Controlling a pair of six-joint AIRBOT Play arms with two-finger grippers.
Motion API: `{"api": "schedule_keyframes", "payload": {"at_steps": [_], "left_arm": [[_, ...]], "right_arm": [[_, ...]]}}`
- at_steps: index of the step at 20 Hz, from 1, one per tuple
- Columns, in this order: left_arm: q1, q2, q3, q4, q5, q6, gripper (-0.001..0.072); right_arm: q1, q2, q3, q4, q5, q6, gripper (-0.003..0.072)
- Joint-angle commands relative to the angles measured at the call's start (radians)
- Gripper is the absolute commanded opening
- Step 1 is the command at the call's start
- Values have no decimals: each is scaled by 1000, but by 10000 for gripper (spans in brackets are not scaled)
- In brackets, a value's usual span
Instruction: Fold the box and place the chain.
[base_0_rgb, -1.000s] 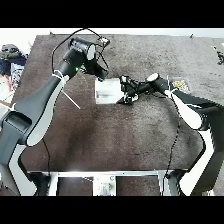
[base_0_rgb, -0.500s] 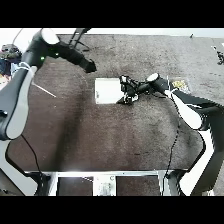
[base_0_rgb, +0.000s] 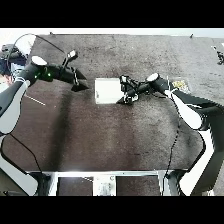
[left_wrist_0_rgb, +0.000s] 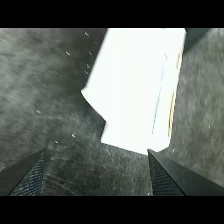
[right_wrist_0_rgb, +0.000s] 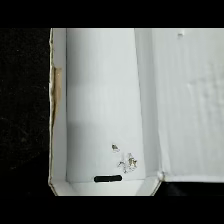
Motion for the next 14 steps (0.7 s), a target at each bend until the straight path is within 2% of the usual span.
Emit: {"api": "schedule_keyframes", "payload": {"at_steps": [1, 5, 9, 14], "left_arm": [[7, -51, -69, -53, 5, 140, 720], [-11, -143, -47, -78, -24, 232, 720], [-22, -146, -51, -81, -90, 368, 720], [-22, -175, -51, -164, -102, 459, 720]], "right_arm": [[0, -1, 1, 0, 0, 0, 405], [0, -1, 1, 0, 0, 0, 406], [0, -1, 1, 0, 0, 0, 406], [0, -1, 1, 0, 0, 0, 406]]}}
